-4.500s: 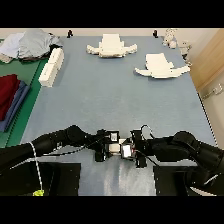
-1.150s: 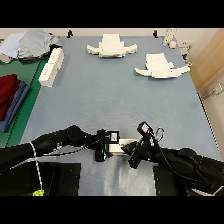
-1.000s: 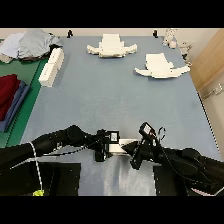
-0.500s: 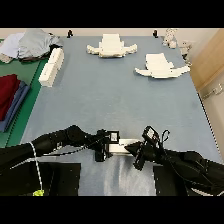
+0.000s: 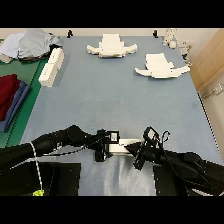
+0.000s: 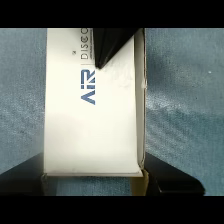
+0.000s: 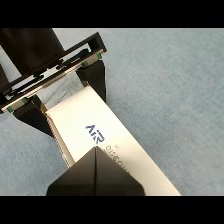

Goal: Fold the box.

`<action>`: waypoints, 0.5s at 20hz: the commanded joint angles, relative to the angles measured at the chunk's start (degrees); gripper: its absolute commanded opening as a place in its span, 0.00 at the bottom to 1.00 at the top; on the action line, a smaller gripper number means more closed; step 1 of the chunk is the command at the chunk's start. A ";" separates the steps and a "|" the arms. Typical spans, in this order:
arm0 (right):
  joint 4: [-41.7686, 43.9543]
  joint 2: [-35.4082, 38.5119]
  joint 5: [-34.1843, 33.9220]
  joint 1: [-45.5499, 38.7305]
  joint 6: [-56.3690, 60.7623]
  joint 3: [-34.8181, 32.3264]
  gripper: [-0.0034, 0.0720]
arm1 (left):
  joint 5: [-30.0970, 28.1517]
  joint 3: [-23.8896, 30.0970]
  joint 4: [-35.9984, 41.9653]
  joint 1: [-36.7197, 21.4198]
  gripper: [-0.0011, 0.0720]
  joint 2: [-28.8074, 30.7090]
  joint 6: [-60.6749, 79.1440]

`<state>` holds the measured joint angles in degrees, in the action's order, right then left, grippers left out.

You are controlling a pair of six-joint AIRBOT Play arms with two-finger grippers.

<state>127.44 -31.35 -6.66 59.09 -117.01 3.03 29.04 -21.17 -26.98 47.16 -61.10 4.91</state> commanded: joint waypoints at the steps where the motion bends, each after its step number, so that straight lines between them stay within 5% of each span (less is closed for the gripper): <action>1: -0.11 -0.13 -0.44 -0.02 0.00 -0.57 0.05 | -0.02 -0.02 0.00 0.00 0.64 0.04 0.02; 10: 0.11 0.15 0.39 -0.04 0.13 -1.05 0.05 | -0.02 -0.02 0.00 0.00 0.64 0.04 0.02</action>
<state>127.42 -31.38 -6.35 59.07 -117.01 1.93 29.02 -21.17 -26.98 47.16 -61.10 4.93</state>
